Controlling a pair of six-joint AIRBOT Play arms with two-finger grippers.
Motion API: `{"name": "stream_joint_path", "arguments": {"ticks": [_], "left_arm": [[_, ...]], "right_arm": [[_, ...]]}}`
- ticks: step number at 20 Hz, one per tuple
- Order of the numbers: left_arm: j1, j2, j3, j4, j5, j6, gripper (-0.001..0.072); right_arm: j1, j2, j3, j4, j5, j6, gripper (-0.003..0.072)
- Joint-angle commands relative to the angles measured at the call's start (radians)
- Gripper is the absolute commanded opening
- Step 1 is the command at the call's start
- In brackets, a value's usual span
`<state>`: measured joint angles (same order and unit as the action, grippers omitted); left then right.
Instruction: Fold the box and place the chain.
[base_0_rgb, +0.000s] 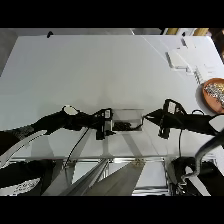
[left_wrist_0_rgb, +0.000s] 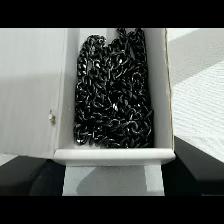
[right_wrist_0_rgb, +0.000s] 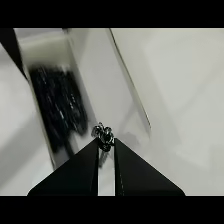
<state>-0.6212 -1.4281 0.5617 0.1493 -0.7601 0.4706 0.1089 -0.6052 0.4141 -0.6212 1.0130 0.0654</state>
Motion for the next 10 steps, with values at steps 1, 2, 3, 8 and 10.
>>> {"name": "stream_joint_path", "arguments": {"ticks": [1,2,3,8,10], "left_arm": [[0.000,-0.001,0.000,0.000,0.000,0.000,0.0211],[0.000,-0.001,0.000,0.000,0.000,0.001,0.0211],[0.000,-0.001,0.000,0.000,0.000,0.000,0.0211],[0.000,-0.001,0.000,0.000,0.000,0.000,0.0211],[0.000,-0.001,0.000,0.000,0.000,0.000,0.0211]], "right_arm": [[0.074,0.043,0.002,0.179,-0.018,0.061,0.0014],[0.118,0.039,0.002,0.161,-0.055,0.076,0.0014],[0.169,0.026,0.004,0.129,-0.095,0.092,0.0014],[0.380,-0.162,0.061,-0.024,-0.222,0.209,0.0014],[0.436,-0.258,0.109,-0.106,-0.222,0.265,0.0015]]}}
